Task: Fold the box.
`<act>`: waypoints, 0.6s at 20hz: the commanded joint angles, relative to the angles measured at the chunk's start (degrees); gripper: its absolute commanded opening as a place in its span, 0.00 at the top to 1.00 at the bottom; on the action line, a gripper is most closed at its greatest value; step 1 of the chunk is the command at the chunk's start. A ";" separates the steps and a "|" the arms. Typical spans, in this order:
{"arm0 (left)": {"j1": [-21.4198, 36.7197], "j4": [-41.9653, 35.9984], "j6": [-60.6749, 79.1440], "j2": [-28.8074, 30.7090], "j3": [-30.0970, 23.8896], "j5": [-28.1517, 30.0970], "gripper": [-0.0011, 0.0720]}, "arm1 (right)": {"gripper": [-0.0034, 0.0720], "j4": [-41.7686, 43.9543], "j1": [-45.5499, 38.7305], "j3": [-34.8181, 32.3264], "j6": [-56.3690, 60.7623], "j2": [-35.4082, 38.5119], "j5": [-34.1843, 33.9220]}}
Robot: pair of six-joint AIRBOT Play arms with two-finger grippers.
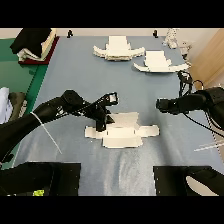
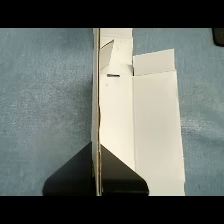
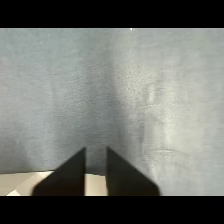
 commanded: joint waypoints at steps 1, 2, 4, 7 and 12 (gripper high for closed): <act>0.02 0.24 0.09 -0.04 0.02 -0.07 0.96 | 0.88 5.22 0.02 0.04 -4.66 -0.04 -1.29; 0.02 0.17 0.09 -0.04 0.02 -0.04 0.96 | 0.95 7.82 0.02 0.04 -7.41 -0.04 -1.90; 0.02 0.13 0.09 -0.04 0.02 -0.04 0.96 | 0.96 11.02 0.57 0.04 -11.54 0.04 -3.34; 0.02 0.09 0.09 -0.04 0.02 -0.24 0.96 | 0.96 9.86 5.35 0.02 -13.05 0.13 -6.29; 0.00 0.13 1.25 -0.04 0.00 -4.09 0.96 | 0.96 2.14 16.35 0.02 -11.61 0.13 -6.21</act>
